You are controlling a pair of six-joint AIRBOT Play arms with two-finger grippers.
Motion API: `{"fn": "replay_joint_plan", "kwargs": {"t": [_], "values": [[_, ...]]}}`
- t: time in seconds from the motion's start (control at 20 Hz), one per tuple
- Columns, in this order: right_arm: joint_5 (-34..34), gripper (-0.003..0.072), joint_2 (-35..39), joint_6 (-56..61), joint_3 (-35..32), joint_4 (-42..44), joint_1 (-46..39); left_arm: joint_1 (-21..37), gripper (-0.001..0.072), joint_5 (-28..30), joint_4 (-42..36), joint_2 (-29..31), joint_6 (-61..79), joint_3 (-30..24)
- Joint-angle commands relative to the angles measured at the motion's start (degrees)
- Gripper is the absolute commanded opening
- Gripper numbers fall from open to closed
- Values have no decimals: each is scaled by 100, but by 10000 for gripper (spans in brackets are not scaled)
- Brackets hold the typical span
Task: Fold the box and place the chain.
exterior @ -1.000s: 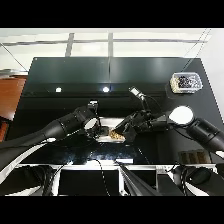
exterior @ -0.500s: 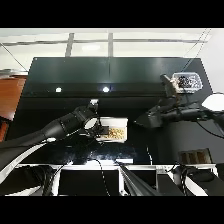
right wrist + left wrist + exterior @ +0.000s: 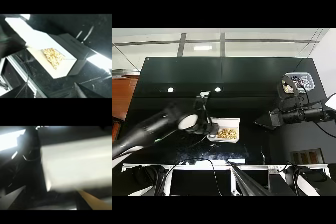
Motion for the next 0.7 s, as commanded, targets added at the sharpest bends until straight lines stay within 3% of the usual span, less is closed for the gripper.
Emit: {"fn": "replay_joint_plan", "kwargs": {"t": [0.0, 0.1, 0.25, 0.35, 0.45, 0.5, 0.65], "values": [[61, 707, 4, 531, 31, -24, -22, 61, 710, -848, 487, 1480, 673, -446], [-278, 707, -33, 739, 203, -22, 85, 520, 710, -820, 439, 2531, 673, -1075], [-898, 705, -640, 874, 1222, -31, 662, 1700, 710, -529, -629, 3429, 1239, -1878], [-1117, 702, -1464, 863, 2227, -271, 1255, 2439, 709, -289, -1423, 3515, 1950, -2256], [-1176, 701, -2243, 868, 3045, -1451, 1843, 2839, 710, -63, -1803, 3508, 2070, -2553], [-1137, 700, -2551, 868, 3254, -2072, 2072, 2911, 709, -59, -1875, 3508, 2127, -2643], [-831, 700, -2988, 487, 3287, -2214, 2363, 2914, 709, -299, -1873, 3510, 2155, -2695]]}}
